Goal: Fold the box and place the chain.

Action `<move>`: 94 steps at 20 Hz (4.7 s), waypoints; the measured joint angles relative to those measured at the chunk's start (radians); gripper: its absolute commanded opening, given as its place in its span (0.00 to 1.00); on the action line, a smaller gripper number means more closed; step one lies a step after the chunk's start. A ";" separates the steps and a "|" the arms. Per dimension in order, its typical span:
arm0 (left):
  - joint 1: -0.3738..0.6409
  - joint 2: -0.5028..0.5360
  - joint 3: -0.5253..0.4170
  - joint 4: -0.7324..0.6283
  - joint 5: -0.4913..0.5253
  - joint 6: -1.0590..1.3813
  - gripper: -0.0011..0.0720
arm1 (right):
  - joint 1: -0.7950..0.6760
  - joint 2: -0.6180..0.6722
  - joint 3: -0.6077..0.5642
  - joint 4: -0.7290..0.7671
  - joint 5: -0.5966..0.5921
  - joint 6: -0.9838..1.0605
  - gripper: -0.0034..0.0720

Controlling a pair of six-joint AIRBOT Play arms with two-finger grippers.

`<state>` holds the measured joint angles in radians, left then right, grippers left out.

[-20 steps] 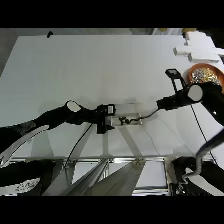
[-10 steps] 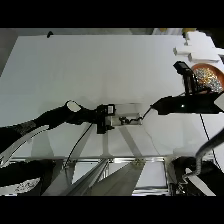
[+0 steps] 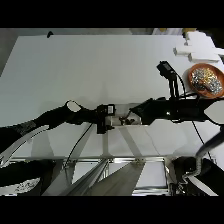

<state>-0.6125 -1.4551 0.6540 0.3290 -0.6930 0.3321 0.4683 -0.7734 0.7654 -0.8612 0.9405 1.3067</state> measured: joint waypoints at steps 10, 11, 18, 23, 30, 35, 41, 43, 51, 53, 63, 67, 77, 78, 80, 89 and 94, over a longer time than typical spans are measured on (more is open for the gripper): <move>0.000 0.000 0.000 0.000 0.000 0.000 0.30 | 0.112 -0.194 0.000 -0.108 -0.081 0.082 0.20; 0.000 0.000 0.000 0.000 0.000 0.000 0.30 | 0.113 -0.204 0.000 -0.118 -0.079 0.085 0.29; 0.000 0.000 0.000 0.000 0.000 0.000 0.30 | -0.029 -0.230 0.207 -0.262 0.095 0.077 0.23; 0.000 0.000 0.000 0.000 0.000 0.000 0.30 | -0.208 -0.265 0.298 -0.435 0.175 0.116 0.06; 0.000 0.000 0.000 0.000 0.000 0.000 0.30 | -0.313 -0.433 0.312 -0.605 0.233 0.158 0.59; 0.000 0.000 0.000 0.000 0.000 0.000 0.30 | -0.323 -0.505 0.256 -0.626 0.205 0.210 0.46; 0.000 0.000 0.000 0.000 0.000 0.000 0.30 | -0.325 -0.522 0.132 -0.633 0.097 0.246 0.47; 0.000 0.000 0.000 0.000 0.000 0.000 0.30 | -0.325 -0.524 0.111 -0.634 0.065 0.258 0.47; 0.000 0.000 0.000 0.000 0.000 0.000 0.30 | -0.325 -0.581 0.089 -0.639 0.026 0.287 0.49; 0.000 0.000 0.000 0.000 0.000 0.000 0.30 | -0.325 -0.598 0.087 -0.639 0.026 0.290 0.46; 0.000 0.000 0.000 0.000 0.000 0.000 0.30 | -0.326 -0.612 0.087 -0.651 0.045 0.273 0.06; 0.000 0.000 0.000 0.000 0.000 0.000 0.30 | -0.324 -0.549 0.087 -0.664 0.085 0.259 0.06; 0.000 0.000 0.000 0.000 0.000 0.000 0.30 | -0.158 -0.253 0.077 -0.628 0.208 0.240 0.06; 0.000 0.000 0.000 0.000 0.000 0.000 0.30 | -0.129 -0.220 0.076 -0.612 0.212 0.237 0.06; 0.000 0.000 0.000 0.000 0.000 0.000 0.30 | -0.076 -0.162 0.075 -0.574 0.217 0.233 0.06; 0.000 0.000 0.000 0.000 0.000 0.000 0.30 | 0.124 -0.044 0.075 -0.364 0.105 0.230 0.06; 0.000 0.000 0.000 0.000 0.000 0.000 0.30 | 0.215 -0.043 0.075 -0.301 -0.008 0.234 0.06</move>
<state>-0.6125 -1.4551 0.6540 0.3294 -0.6930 0.3325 0.6830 -0.8169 0.8402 -1.1622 0.9329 1.5406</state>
